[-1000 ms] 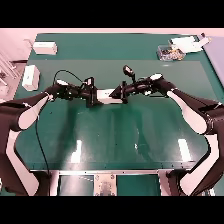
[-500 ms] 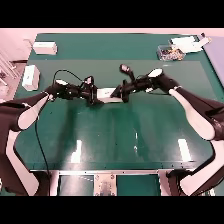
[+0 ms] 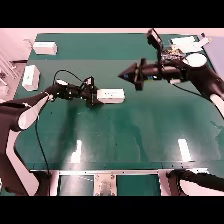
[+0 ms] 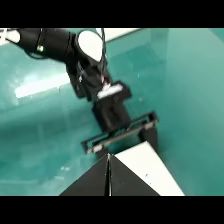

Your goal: Fold the box and place the chain.

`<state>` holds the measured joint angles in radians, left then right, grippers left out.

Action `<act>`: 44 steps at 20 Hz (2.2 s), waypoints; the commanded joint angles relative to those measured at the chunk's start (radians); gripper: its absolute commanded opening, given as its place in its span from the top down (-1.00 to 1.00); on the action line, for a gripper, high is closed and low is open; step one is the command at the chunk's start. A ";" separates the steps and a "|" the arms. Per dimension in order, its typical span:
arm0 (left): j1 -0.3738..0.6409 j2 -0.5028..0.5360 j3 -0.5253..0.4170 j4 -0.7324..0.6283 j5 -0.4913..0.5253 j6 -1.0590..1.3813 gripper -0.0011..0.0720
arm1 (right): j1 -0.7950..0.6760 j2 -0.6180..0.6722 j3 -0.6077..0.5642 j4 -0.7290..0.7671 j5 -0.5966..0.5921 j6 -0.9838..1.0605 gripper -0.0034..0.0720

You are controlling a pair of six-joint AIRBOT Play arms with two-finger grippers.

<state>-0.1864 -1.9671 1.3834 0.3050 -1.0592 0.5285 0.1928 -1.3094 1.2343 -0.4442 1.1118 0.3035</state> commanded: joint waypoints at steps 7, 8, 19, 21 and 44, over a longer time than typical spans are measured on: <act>0.000 0.000 0.000 -0.001 -0.016 0.000 -0.32 | -0.071 0.463 -0.577 -0.043 -0.274 0.139 0.89; 0.000 0.000 0.000 -0.001 -0.025 0.000 -0.31 | -0.079 0.477 -0.590 -0.043 -0.274 0.139 0.89; 0.000 0.000 0.000 -0.027 -0.024 -0.004 -0.31 | -0.084 0.488 -0.598 -0.043 -0.265 0.169 0.88; 0.000 0.000 0.000 -0.030 -0.022 -0.004 -0.31 | -0.084 0.488 -0.598 -0.043 -0.264 0.169 0.88; 0.507 0.433 -0.006 0.189 0.584 -0.802 0.92 | -0.084 0.487 -0.598 -0.043 -0.263 0.191 0.88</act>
<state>0.2653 -1.5341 1.3781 0.3855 -0.6300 -0.1154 0.1097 -0.8223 0.6369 -0.4877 0.8486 0.4923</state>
